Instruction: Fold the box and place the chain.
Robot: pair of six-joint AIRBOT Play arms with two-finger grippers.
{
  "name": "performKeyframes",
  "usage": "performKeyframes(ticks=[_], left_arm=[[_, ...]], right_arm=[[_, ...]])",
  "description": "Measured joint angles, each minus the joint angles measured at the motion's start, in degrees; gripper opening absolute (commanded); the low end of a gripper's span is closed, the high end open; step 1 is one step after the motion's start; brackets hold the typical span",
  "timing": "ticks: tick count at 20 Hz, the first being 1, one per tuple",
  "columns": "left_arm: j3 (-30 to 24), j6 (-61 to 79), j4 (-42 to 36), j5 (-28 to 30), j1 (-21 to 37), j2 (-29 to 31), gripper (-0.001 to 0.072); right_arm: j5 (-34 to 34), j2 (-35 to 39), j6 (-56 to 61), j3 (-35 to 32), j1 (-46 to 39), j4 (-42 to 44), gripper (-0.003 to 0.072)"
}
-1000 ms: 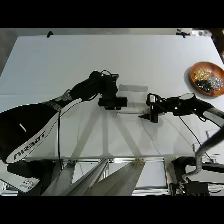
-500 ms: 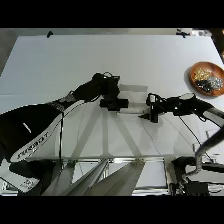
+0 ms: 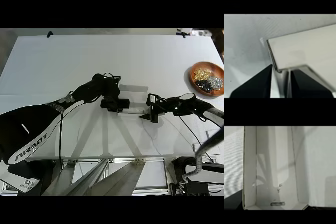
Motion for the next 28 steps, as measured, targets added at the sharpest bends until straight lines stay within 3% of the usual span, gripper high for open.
performKeyframes(ticks=[1, 10, 12, 13, 15, 25, 28], left_arm=[[0.04, 0.0, -0.39, -0.17, 0.07, 0.5, 0.0469], [0.07, 0.92, 0.22, 2.23, 1.14, 3.91, 0.0444], [0.07, 1.25, 1.07, 2.21, 1.64, 4.37, 0.0339], [0.07, 1.31, 1.49, 2.16, 1.77, 4.46, 0.0326], [0.07, 1.49, 1.92, 2.16, 1.95, 4.2, 0.0174], [0.72, -0.31, 4.0, 1.99, 1.01, 1.05, 0.0153], [1.09, -1.99, 5.6, 2.08, -0.02, 0.17, 0.0105]], right_arm=[[0.0, 0.02, 0.0, 0.0, 0.0, 0.02, 0.0438], [-0.04, 0.02, -0.02, 0.0, 0.02, 0.07, 0.0438], [-0.04, 0.0, -0.02, 0.0, 0.02, 0.07, 0.0438], [-0.04, 0.0, -0.02, 0.0, 0.02, 0.07, 0.0438], [-0.04, 0.0, -0.02, 0.0, 0.02, 0.07, 0.0438], [-0.11, 0.0, -0.04, 0.0, 0.04, 0.09, 0.0438], [-0.09, 0.0, -0.04, 0.0, 0.04, 0.09, 0.0438]])
